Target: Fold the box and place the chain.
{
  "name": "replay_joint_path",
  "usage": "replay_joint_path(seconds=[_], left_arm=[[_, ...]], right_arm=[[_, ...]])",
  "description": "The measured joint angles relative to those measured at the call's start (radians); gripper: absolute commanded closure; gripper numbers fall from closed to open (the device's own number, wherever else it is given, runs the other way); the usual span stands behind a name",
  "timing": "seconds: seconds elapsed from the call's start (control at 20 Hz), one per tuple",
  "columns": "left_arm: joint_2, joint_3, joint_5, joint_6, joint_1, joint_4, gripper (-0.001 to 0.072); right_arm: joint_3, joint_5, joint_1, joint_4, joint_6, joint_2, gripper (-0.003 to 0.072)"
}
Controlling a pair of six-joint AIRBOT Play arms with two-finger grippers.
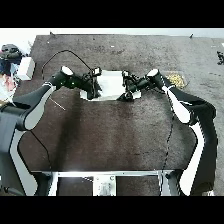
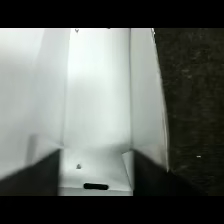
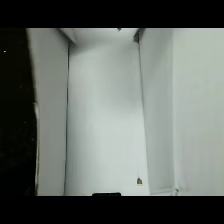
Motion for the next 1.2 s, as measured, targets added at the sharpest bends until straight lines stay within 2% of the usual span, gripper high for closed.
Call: replay_joint_path(seconds=[0.05,0.1,0.15,0.45,0.85,0.95,1.2], left_arm=[[-0.002,-0.001,0.001,-0.005,0.000,0.010,0.0485],[-0.002,-0.001,-0.004,-0.010,0.003,0.014,0.0524],[-0.001,-0.001,-0.012,-0.016,0.010,0.017,0.0699],[0.032,0.004,-0.046,-0.142,0.069,0.031,0.0703],[0.190,-0.017,-0.055,-0.547,0.149,0.133,0.0705],[0.249,-0.073,-0.035,-0.644,0.182,0.138,0.0704],[0.372,-0.282,0.066,-0.831,0.225,0.129,0.0703]], right_arm=[[0.000,0.000,0.000,0.000,0.000,0.000,0.0265],[0.000,0.000,0.000,0.000,0.000,0.000,0.0265],[0.000,0.000,0.000,0.000,0.000,0.000,0.0265],[0.000,0.000,0.000,0.000,-0.001,0.000,0.0265],[0.000,0.000,0.000,0.000,-0.001,0.000,0.0265],[0.000,0.000,0.000,0.000,-0.001,0.000,0.0265],[0.000,0.000,0.000,0.000,-0.002,0.000,0.0265]])
